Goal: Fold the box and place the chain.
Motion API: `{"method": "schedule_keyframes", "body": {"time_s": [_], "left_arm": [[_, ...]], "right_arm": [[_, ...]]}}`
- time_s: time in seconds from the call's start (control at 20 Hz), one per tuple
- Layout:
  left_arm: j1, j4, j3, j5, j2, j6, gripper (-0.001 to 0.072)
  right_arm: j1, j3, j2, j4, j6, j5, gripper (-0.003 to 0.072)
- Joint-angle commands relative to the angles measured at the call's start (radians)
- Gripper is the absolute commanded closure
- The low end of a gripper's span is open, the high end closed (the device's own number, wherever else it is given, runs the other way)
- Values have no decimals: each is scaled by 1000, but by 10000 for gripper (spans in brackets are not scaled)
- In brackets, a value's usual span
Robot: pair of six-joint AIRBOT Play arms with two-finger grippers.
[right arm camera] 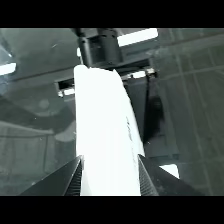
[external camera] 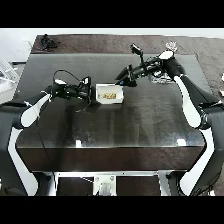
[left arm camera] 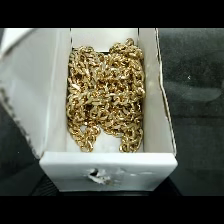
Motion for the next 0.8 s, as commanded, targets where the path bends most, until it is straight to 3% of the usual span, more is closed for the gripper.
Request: {"method": "schedule_keyframes", "body": {"time_s": [0.0,0.25,0.75], "left_arm": [[0,0,0,0,0,0,342],[0,0,0,0,0,0,342],[0,0,0,0,0,0,342]], "right_arm": [[38,0,0,-39,-10,-21,285],[58,-1,0,-85,-32,-78,286],[57,-54,-10,-86,-32,-23,288]]}}
